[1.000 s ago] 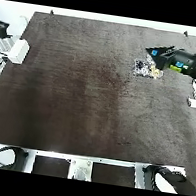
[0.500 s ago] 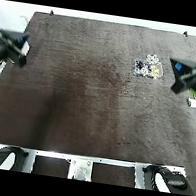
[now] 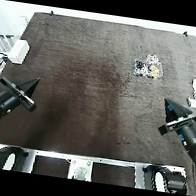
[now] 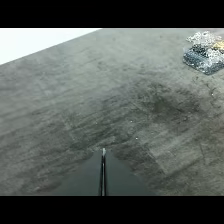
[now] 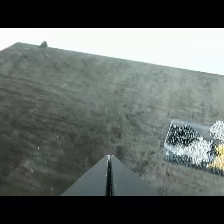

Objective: Fold the box and place the chain.

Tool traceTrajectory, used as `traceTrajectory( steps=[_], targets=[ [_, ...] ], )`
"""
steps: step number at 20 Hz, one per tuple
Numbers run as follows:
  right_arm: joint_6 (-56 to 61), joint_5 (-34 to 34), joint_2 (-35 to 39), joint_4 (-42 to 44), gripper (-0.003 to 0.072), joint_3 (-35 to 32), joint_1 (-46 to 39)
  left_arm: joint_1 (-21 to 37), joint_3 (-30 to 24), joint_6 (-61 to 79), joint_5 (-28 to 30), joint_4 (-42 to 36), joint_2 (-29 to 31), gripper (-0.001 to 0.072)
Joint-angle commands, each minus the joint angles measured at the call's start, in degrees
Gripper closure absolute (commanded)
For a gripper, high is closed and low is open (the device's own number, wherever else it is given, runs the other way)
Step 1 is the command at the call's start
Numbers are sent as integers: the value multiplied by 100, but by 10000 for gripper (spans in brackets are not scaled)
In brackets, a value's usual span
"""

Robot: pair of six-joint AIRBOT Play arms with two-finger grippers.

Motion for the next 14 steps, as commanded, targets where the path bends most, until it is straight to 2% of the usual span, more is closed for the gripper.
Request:
traceTrajectory(
  steps=[1,6,14],
  targets=[
    [2,-57,678,-11,677,-710,-48,-9,-295,-85,-31,-42,227,691],
    [2,-61,667,-7,677,-1084,-46,-9,-295,-85,-98,-44,227,690],
    [2,-61,667,-7,677,-1093,-46,-9,-293,-85,-96,-57,227,689]
  ],
)
